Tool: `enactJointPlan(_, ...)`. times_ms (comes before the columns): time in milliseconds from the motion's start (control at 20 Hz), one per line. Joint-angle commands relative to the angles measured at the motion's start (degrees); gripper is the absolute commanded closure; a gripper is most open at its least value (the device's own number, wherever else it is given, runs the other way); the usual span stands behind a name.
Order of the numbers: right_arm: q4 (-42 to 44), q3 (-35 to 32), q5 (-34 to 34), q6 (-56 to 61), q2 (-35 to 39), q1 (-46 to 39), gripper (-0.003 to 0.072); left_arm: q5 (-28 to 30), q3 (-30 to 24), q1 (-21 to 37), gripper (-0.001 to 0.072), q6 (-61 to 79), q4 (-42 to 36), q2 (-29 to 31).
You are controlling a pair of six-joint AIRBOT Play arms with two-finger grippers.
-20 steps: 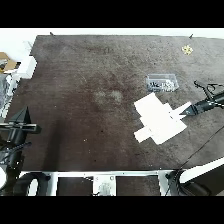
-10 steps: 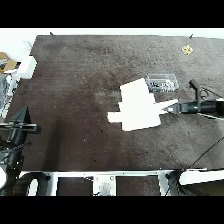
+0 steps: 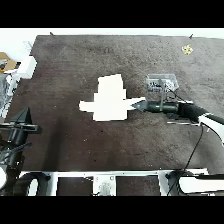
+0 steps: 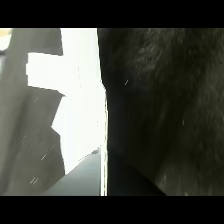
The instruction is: Fold the box and place the chain.
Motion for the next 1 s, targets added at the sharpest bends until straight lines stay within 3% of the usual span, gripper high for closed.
enactJointPlan(0,4.09,-0.26,-11.96,0.09,0.17,5.9,0.0687,-1.03,0.26,0.02,0.0698,-0.09,-0.04,0.02)
enactJointPlan(100,4.07,-0.26,-14.25,0.07,0.17,5.95,0.0687,-4.26,0.26,0.02,0.0698,0.0,-0.02,0.02)
enactJointPlan(150,4.07,-0.26,-15.08,0.04,0.17,5.95,0.0687,-5.81,0.31,0.02,0.0569,0.52,-0.02,0.0)
enactJointPlan(200,4.04,-0.26,-15.67,0.0,0.17,5.95,0.0687,-8.07,0.63,0.02,0.0099,-0.31,-0.61,0.0)
enactJointPlan(250,4.09,-0.26,-15.91,-0.87,0.17,5.95,0.0687,-11.34,1.25,0.02,0.0131,-1.44,-1.7,-0.11)
enactJointPlan(300,4.11,-0.26,-16.09,-2.29,0.15,5.95,0.0687,-15.54,2.36,0.02,0.0231,-1.29,-1.68,-0.46)
enactJointPlan(400,4.96,-0.26,-16.11,-4.48,0.13,5.95,0.0687,-18.51,4.46,0.02,0.0234,-1.62,-1.68,-0.46)
enactJointPlan(650,5.86,-0.15,-16.13,-7.96,0.13,6.01,0.0687,-19.82,6.91,0.02,0.0233,-3.04,-1.66,-1.6)
enactJointPlan(800,5.99,-0.13,-16.13,-9.27,0.13,6.03,0.0687,-22.64,9.7,0.02,0.0234,-2.86,-1.68,-10.21)
enactJointPlan(950,6.23,-0.11,-16.06,-10.82,0.13,6.03,0.0687,-25.7,15.52,0.02,0.0234,-2.14,-1.66,-23.47)
